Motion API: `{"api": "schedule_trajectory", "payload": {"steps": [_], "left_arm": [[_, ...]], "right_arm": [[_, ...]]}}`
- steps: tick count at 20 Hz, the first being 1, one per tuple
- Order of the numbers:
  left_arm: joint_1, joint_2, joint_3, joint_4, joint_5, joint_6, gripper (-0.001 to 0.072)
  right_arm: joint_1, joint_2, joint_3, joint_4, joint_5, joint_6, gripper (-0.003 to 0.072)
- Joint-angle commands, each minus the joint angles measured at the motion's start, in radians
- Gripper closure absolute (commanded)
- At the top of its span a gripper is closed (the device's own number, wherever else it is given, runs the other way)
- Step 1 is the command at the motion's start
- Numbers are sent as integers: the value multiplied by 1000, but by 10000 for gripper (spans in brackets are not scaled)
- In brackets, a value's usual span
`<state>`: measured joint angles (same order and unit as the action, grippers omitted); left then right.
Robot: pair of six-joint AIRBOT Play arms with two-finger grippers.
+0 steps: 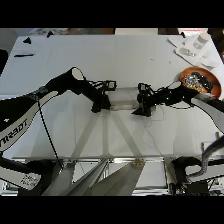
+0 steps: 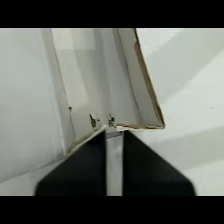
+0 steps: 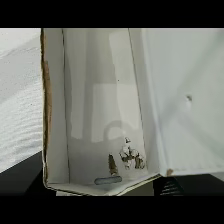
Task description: Fold the box and place the chain.
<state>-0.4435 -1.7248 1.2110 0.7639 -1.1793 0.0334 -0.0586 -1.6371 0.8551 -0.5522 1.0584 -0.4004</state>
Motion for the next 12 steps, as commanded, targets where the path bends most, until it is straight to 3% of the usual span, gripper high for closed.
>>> {"api": "schedule_trajectory", "payload": {"steps": [1, 2, 3, 5, 8, 10, 12], "left_arm": [[0, 0, 0, -13, 13, -20, 665], [0, 0, 0, -13, 13, -20, 657], [0, 0, 0, -13, 13, -19, 594], [0, 0, 0, -13, 12, -20, 412], [-1, 0, 0, -15, 12, -66, 315], [-1, 0, 0, -15, 13, -108, 345], [-1, 3, 0, -11, 8, -176, 617]], "right_arm": [[0, 0, 0, 0, 0, -1, 170], [0, 0, 0, 0, 0, -1, 170], [0, 0, 0, 0, 0, -1, 170], [0, 0, 0, 0, 0, -1, 170], [0, 0, 0, 0, 0, -1, 170], [0, 0, 0, 0, 0, -1, 170], [0, 0, 0, 0, 0, -1, 170]]}}
